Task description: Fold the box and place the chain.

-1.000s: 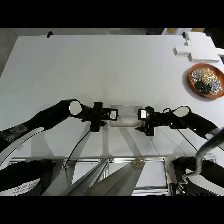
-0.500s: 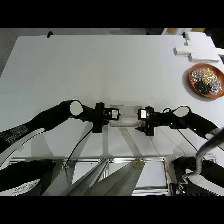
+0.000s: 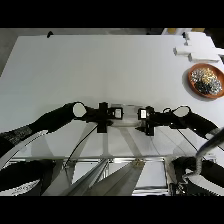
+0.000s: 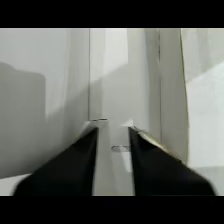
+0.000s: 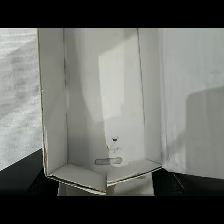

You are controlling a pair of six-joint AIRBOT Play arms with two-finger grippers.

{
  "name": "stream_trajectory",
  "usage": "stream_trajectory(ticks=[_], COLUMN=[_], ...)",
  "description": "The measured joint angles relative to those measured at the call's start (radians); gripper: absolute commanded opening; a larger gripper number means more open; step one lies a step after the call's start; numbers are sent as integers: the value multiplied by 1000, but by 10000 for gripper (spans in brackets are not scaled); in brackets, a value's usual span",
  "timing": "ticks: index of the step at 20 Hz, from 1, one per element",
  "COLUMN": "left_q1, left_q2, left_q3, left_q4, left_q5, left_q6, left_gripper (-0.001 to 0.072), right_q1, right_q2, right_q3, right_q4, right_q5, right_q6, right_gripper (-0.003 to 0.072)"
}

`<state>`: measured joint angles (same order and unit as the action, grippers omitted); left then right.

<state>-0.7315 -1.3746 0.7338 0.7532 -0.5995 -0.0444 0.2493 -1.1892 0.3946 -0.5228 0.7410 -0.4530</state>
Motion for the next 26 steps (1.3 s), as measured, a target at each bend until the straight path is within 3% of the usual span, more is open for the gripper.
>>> stream_trajectory(ticks=[4,5,7,12,19,22,26], left_q1=[-17,-19,-21,3,119,172,190], left_q2=[-16,-14,2,109,283,279,204], left_q3=[0,0,0,0,0,-4,-8], left_q4=[-12,-12,-14,118,555,611,567], left_q5=[11,12,10,-47,-256,-310,-311], left_q6=[-2,-3,-9,-248,-1182,-1439,-1594], left_gripper=[442,325,-3,3,9,10,9], right_q1=[0,0,0,0,0,0,0], right_q2=[0,0,0,0,0,0,0], right_q3=[0,0,0,0,0,0,0], right_q4=[0,0,0,0,0,0,0], right_q5=[0,0,0,0,0,0,0], right_q6=[-1,-1,-3,0,0,0,0], right_gripper=[252,252,252,252,252,252,252])
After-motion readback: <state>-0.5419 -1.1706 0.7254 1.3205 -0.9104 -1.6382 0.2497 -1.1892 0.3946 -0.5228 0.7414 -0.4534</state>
